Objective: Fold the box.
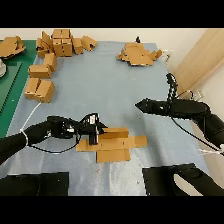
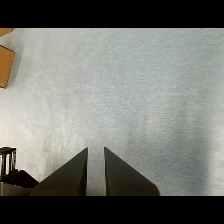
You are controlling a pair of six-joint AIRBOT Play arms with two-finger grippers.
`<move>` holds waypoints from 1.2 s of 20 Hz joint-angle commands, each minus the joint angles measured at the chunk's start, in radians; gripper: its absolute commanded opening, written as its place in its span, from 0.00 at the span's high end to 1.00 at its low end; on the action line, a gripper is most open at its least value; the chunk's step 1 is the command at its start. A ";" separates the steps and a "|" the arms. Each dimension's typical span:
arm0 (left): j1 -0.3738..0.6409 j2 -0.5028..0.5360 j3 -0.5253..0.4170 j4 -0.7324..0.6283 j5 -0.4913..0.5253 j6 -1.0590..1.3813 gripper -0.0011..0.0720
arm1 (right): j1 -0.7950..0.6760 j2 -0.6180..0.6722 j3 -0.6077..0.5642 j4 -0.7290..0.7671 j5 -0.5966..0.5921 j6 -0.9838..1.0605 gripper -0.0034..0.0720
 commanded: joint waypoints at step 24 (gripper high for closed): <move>-0.061 0.038 -0.003 0.167 0.040 -0.376 0.97 | 0.001 0.002 0.000 0.000 -0.087 -0.039 0.75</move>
